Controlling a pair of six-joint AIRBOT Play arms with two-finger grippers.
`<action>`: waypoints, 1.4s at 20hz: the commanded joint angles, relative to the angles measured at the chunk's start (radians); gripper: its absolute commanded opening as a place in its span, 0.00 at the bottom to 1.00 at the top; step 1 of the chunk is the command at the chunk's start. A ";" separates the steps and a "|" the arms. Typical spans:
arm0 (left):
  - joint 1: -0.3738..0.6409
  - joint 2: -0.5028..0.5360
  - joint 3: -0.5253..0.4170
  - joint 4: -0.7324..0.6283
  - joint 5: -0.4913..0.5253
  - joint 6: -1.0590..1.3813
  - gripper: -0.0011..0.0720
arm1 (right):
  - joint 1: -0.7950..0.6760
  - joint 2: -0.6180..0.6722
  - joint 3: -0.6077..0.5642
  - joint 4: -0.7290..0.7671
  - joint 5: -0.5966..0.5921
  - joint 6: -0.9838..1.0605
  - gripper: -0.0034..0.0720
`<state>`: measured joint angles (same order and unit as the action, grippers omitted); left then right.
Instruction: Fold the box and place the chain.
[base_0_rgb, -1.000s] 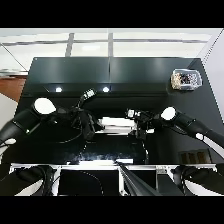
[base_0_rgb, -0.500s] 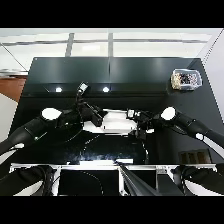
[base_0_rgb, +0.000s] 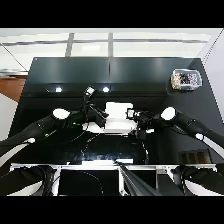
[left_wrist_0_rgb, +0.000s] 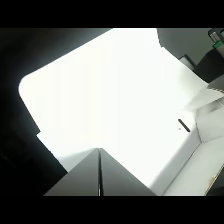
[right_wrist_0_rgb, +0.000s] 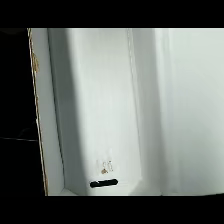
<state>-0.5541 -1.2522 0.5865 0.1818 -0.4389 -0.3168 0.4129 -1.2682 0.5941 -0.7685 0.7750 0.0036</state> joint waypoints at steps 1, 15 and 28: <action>-0.002 -0.008 0.002 0.006 -0.027 0.003 0.05 | 0.000 0.000 0.000 0.000 0.000 0.000 0.58; 0.290 0.177 0.108 0.384 -0.388 -0.031 0.05 | 0.000 0.000 0.000 0.000 0.007 0.000 0.58; 0.096 0.172 0.022 0.726 -0.340 0.135 0.98 | 0.000 0.000 0.000 0.001 0.006 0.000 0.58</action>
<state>-0.3828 -1.0729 0.6460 0.8726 -0.9203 -0.2676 0.4129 -1.2682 0.5941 -0.7681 0.7811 0.0036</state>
